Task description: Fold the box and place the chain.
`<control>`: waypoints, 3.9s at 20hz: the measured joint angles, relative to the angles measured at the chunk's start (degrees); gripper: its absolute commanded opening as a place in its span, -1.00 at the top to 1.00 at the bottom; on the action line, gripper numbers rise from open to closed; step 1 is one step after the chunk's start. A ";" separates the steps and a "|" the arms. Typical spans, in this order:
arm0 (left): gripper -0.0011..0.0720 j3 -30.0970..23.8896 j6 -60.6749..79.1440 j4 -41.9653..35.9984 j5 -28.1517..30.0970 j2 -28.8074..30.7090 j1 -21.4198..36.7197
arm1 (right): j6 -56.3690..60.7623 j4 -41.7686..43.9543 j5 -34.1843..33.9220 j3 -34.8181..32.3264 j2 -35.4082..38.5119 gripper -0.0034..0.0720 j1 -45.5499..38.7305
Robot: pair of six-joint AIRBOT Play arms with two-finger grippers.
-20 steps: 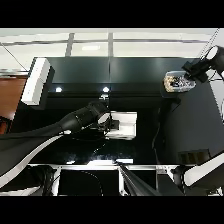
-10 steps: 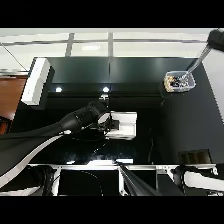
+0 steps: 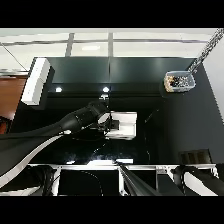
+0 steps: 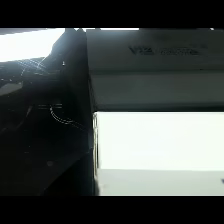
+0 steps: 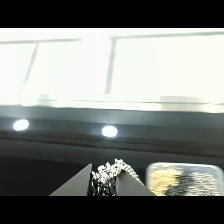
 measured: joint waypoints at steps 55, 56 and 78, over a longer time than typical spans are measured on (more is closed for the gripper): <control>0.90 0.00 0.00 -0.02 0.00 0.02 0.00 | 4.57 13.62 -9.03 -54.03 10.80 -0.09 35.93; 0.90 0.00 0.00 0.00 0.00 0.00 -0.02 | 4.66 13.33 -9.01 -54.25 10.80 -0.09 35.17; 0.90 0.00 0.02 0.00 -0.02 0.02 0.00 | 22.51 -13.81 -36.33 -43.08 -23.71 -0.48 8.68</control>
